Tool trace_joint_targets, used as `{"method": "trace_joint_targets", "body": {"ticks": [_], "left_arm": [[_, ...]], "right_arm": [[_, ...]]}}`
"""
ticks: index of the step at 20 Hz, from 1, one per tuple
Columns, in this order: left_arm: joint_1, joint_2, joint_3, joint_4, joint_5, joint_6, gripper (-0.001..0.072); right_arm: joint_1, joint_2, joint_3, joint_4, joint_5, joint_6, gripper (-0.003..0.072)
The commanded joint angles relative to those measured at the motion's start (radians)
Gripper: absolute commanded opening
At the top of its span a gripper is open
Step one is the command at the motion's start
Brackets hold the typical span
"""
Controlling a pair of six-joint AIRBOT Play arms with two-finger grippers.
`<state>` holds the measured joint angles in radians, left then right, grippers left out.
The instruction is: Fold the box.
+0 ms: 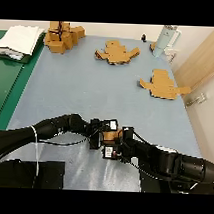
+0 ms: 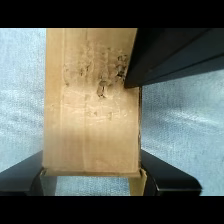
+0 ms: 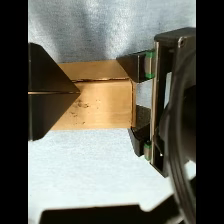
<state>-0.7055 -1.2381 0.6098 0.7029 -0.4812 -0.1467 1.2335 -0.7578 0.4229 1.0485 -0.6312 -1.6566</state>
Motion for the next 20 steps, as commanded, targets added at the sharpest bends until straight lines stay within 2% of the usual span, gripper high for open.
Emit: {"method": "trace_joint_targets", "body": {"ticks": [1,17,19,20], "left_arm": [[0.001,0.001,0.000,0.000,0.000,0.000,0.0516],[0.001,0.001,0.000,0.000,0.001,0.000,0.0516],[0.001,0.000,0.000,0.000,0.000,0.000,0.0516],[0.001,0.000,0.000,0.000,0.000,0.000,0.0516]], "right_arm": [[0.000,-0.003,-0.001,0.007,0.003,0.000,0.0005],[0.000,0.018,-0.015,0.006,0.017,0.000,0.0005],[0.000,0.044,-0.006,-0.001,-0.048,0.001,0.0005],[0.000,0.066,0.015,-0.006,-0.166,0.025,0.0005]]}}
